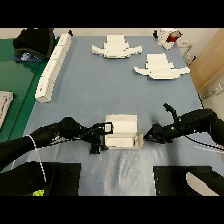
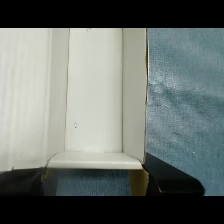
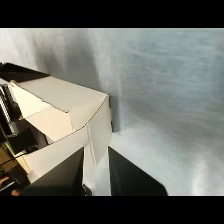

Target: Fold the box.

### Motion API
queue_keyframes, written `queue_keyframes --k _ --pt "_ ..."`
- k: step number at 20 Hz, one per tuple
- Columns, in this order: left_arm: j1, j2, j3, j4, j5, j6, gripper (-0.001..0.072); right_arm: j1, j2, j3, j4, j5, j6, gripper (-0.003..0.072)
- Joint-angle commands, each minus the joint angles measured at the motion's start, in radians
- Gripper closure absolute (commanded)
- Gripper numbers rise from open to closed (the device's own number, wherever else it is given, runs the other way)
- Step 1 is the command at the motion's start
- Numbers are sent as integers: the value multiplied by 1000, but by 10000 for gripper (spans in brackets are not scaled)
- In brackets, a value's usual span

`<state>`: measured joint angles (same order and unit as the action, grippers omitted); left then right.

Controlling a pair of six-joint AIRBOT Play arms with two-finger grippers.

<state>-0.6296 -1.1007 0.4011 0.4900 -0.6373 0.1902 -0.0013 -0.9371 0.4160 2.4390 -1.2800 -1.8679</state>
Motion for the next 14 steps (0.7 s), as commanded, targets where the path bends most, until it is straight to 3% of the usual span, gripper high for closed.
queue_keyframes --k 1,3,4,5,11,14 --pt "0 1 0 0 0 0 199 121 8 6 8 95 -11 444" --pt "0 1 0 0 0 0 199 182 9 18 8 120 -10 443" --pt "0 1 0 0 0 0 199 206 9 27 8 129 -9 399" --pt "0 1 0 0 0 0 199 225 9 35 8 141 -6 287" --pt "0 1 0 0 0 0 199 366 8 53 -48 315 121 285" --pt "0 1 0 0 0 0 199 481 8 89 -246 383 322 302"
